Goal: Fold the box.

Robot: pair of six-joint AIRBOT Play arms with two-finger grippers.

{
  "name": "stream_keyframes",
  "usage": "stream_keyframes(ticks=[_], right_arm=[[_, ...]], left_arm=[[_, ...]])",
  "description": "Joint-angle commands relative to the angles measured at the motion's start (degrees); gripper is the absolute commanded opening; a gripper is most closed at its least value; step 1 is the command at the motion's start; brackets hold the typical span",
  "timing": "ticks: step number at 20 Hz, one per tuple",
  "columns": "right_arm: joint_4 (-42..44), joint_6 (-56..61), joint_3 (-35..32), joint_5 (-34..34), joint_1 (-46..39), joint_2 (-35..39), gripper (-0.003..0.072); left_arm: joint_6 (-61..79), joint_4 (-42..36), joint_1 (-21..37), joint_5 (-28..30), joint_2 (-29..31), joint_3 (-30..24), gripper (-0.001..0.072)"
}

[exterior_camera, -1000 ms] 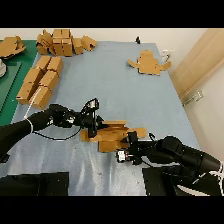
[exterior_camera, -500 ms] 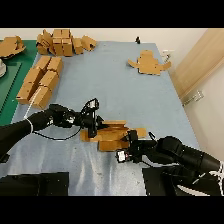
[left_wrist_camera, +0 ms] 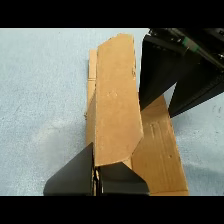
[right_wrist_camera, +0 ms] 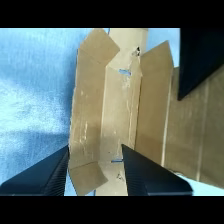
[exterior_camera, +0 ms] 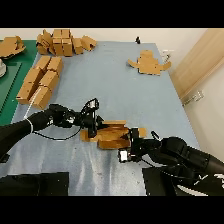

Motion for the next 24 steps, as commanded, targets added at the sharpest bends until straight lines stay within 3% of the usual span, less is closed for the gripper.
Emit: stream_keyframes(ticks=[1,7,24], right_arm=[[-0.4,1.2,0.0,0.0,0.0,0.5,0.0525],[-9.0,12.2,1.4,1.1,-2.1,0.5,0.0525],[-7.8,21.8,1.5,-0.4,-2.7,0.5,0.0563]], left_arm=[[0.0,0.0,0.0,0.0,0.0,0.0,0.0011],[0.0,0.0,0.0,0.0,0.0,0.0,0.0011],[0.0,0.0,0.0,0.0,0.0,0.0,0.0011]])
